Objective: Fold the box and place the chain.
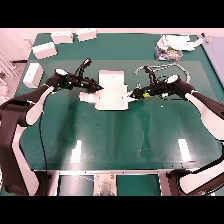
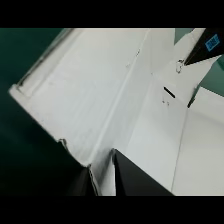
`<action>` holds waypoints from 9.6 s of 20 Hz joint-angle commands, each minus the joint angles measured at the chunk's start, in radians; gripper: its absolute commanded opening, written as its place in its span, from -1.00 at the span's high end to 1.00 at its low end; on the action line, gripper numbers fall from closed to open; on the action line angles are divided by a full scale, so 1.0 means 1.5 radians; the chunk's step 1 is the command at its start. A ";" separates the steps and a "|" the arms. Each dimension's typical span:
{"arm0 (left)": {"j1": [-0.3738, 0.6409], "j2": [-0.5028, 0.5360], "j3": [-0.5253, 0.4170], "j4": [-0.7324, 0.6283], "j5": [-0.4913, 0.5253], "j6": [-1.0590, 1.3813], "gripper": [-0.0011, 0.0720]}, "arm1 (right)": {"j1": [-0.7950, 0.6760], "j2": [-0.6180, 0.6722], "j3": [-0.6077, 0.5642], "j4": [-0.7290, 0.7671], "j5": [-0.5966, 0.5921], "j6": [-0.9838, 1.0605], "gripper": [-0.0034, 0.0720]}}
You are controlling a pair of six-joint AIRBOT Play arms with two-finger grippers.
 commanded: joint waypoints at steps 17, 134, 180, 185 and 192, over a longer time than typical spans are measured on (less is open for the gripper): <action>0.004 0.000 -0.016 -0.025 -0.097 0.347 0.92 | -0.060 0.068 0.001 0.037 0.002 -0.017 -0.02; 0.014 0.000 -0.077 -0.021 -0.080 0.460 0.91 | 0.116 0.216 -0.219 0.096 -0.275 -0.780 -0.74; 0.014 0.000 -0.077 -0.035 -0.072 0.463 0.91 | 0.035 -0.096 0.045 0.137 0.131 -0.900 -0.78; 0.014 0.000 -0.077 -0.035 -0.072 0.463 0.91 | 0.051 -0.100 0.061 0.100 0.135 -0.899 -0.78; 0.014 0.000 -0.077 -0.034 -0.073 0.463 0.91 | 0.050 -0.111 0.072 0.099 0.128 -0.885 -0.78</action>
